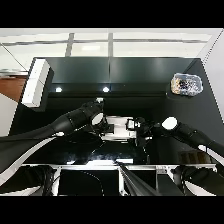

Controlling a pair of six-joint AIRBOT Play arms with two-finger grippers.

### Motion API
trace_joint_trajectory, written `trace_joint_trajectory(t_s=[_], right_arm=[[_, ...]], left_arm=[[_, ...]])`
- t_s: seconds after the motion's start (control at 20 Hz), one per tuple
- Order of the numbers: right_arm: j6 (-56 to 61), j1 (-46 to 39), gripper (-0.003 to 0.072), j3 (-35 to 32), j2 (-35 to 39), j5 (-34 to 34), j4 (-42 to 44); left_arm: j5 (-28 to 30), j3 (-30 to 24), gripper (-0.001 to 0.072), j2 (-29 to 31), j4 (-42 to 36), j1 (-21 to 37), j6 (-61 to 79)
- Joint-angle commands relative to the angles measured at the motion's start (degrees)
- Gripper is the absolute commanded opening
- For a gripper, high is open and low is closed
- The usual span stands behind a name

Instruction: Fold the box and place the chain.

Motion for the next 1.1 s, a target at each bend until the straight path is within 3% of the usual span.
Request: trace_joint_trajectory(t_s=[0.0, 0.15, 0.2, 0.25, 0.3, 0.8, 0.9, 1.05], right_arm=[[0.0, 0.0, 0.0473, 0.0, 0.0, 0.0, 0.0], [0.0, 0.0, 0.0474, 0.0, 0.0, 0.0, 0.0], [0.0, 0.0, 0.0474, 0.0, 0.0, 0.0, 0.0], [0.0, 0.0, 0.0473, 0.0, 0.0, 0.0, 0.0], [0.0, 0.0, 0.0473, 0.0, 0.0, 0.0, 0.0], [0.0, 0.0, 0.0473, 0.0, 0.0, 0.0, 0.0], [0.0, 0.0, 0.0473, 0.0, 0.0, 0.0, 0.0], [0.0, 0.0, 0.0473, 0.0, 0.0, 0.0, 0.0]], left_arm=[[0.1, 0.0, 0.0053, 0.0, 0.0, -0.2, -0.1], [0.1, 0.0, 0.0057, 0.0, 0.0, -0.2, -0.1], [0.1, 0.0, 0.0130, 0.0, -0.2, -0.2, -0.1], [0.1, 0.0, 0.0248, 0.0, -0.2, -0.2, -0.1], [-0.2, 0.2, 0.0303, 0.0, -0.2, -0.2, -0.1], [-0.8, 2.3, 0.0312, -2.0, 0.5, -0.2, -0.1], [-0.6, 2.4, 0.0272, -2.1, 0.9, -0.2, -0.2], [-1.2, 2.4, 0.0273, -2.4, 1.5, -0.2, -0.7]])
